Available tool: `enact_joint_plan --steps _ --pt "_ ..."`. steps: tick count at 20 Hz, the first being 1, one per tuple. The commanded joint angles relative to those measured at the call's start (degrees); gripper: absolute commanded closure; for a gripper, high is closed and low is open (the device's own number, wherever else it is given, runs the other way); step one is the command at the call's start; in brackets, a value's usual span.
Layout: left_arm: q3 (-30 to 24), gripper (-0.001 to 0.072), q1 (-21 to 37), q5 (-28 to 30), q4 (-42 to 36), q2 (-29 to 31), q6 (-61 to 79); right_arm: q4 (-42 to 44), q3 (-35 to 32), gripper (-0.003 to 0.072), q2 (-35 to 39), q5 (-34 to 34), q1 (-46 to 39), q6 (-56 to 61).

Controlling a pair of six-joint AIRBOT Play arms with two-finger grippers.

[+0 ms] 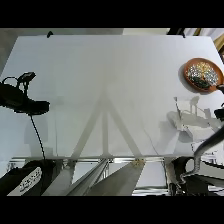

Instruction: Fold the box and place the chain.

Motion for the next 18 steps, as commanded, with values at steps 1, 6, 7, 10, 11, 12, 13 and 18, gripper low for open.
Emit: enact_joint_plan --steps 1,6,7,10,11,12,13,18 --pt "0.0 0.0698 0.0 0.0 0.0 0.0 0.0 2.8 0.1 0.0240 -3.1 -0.3 -1.9 -0.3" --pt "0.0 0.0698 0.0 0.0 0.0 0.0 0.0 10.8 0.1 0.0650 -3.3 -2.4 -2.8 -2.3" --pt "0.0 0.0698 0.0 0.0 0.0 0.0 0.0 12.8 0.1 0.0674 -3.0 -1.9 -2.5 -3.8" --pt "0.0 0.0698 0.0 0.0 0.0 0.0 0.0 18.0 0.1 0.0674 -0.5 -0.6 -0.7 -6.4" --pt "0.0 0.0698 0.0 0.0 0.0 0.0 0.0 21.1 0.0 0.0675 1.0 -0.1 0.2 -8.0" --pt "0.0 0.0698 0.0 0.0 0.0 0.0 0.0 25.5 -0.1 0.0675 2.8 0.0 0.9 -10.0" --pt "0.0 0.0698 0.0 0.0 0.0 0.0 0.0 31.5 -0.6 0.0676 5.1 0.0 1.7 -12.9" --pt "0.0 0.0698 0.0 0.0 0.0 0.0 0.0 58.8 -13.0 0.0676 19.6 -6.4 10.0 -18.1"
